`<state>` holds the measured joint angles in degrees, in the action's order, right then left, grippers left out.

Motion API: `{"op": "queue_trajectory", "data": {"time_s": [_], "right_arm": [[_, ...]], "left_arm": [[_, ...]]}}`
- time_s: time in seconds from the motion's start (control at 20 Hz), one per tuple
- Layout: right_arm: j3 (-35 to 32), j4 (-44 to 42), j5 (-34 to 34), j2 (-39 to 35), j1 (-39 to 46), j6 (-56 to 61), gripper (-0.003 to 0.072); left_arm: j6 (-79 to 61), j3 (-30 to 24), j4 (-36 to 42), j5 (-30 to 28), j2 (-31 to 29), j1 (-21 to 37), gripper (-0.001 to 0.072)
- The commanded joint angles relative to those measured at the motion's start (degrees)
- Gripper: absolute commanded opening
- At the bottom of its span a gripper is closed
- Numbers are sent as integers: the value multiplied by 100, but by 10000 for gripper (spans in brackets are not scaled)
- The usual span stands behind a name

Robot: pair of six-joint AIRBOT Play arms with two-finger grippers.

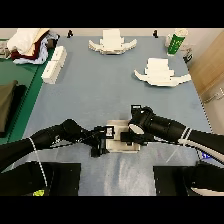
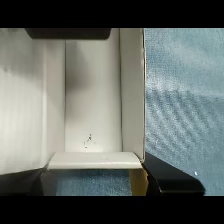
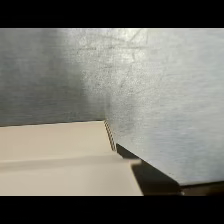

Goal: Fold the box.

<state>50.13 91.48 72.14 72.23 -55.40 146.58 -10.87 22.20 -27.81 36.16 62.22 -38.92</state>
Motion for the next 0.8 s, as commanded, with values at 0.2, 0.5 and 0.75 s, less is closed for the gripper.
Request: {"op": "queue_trajectory", "data": {"time_s": [0.2,0.5,0.75], "right_arm": [[-9,-2,387,-138,-4,-20,303],[-9,4,387,-105,-4,-31,1],[4,-85,415,-144,-4,-282,389]], "left_arm": [[-2,0,-4,0,-4,-2,514],[-2,0,-4,-2,-4,-2,514],[-2,0,-4,0,-4,-2,514]]}}
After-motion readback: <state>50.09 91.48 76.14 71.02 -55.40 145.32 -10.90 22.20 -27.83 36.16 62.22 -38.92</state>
